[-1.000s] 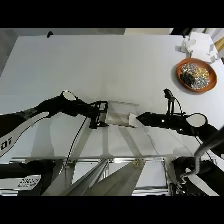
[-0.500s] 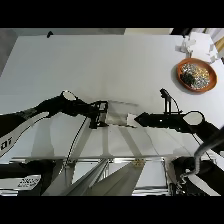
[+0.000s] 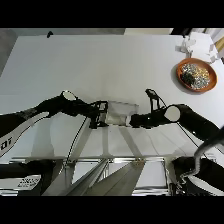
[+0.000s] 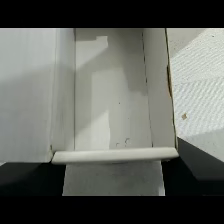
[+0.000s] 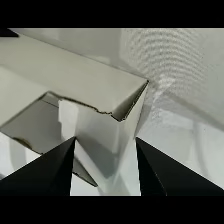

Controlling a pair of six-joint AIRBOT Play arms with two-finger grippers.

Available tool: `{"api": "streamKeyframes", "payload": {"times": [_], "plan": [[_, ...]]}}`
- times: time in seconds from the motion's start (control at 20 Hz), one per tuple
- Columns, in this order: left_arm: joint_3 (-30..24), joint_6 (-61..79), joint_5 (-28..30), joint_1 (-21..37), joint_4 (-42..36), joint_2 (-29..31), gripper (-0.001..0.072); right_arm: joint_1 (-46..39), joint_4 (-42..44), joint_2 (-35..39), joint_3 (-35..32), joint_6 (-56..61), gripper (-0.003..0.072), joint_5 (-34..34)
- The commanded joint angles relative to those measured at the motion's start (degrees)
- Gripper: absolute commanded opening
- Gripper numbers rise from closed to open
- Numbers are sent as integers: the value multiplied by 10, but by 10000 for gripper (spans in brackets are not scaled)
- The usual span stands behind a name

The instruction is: Fold the box and place the chain.

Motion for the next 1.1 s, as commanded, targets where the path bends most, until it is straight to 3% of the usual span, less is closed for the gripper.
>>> {"api": "streamKeyframes", "payload": {"times": [0.0, 0.25, 0.5, 0.7, 1.05], "plan": [[0, 0, 0, 0, 0, 0, 273, 42, -73, -37, 40, 121, 414, 12], [0, 0, 0, 0, 0, 0, 273, 65, -154, -46, 76, 275, 409, 24], [0, 0, 0, 0, 0, 0, 273, 108, -240, -98, 138, 427, 407, 137], [0, 0, 0, 0, 0, 0, 273, 147, -310, -129, 200, 475, 405, 201], [0, 0, 0, 0, 0, 0, 273, 199, -313, -170, 214, 515, 393, 189]]}}
